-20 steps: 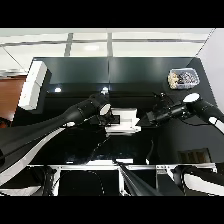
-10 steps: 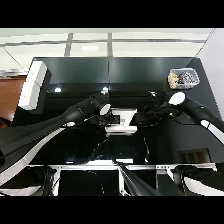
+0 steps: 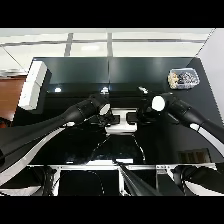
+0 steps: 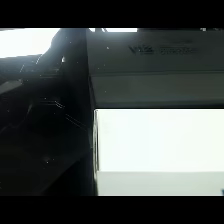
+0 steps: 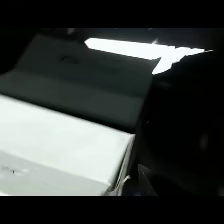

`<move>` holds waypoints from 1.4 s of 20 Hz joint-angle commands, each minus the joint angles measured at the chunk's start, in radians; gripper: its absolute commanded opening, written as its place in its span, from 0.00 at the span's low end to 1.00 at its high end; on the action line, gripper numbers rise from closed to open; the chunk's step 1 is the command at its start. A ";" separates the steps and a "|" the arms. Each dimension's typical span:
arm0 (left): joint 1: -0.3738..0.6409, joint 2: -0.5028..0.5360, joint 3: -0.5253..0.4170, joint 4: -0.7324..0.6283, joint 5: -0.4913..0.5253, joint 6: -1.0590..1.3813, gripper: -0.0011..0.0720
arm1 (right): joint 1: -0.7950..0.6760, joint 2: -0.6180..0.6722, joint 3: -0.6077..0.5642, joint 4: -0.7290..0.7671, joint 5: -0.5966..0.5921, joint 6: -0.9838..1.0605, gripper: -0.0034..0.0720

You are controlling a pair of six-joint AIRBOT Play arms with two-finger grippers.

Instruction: Fold the box and place the chain.

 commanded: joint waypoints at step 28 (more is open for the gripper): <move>0.000 0.000 0.001 0.001 -0.006 0.011 0.05 | 0.145 -0.065 0.039 -0.231 0.117 0.372 0.14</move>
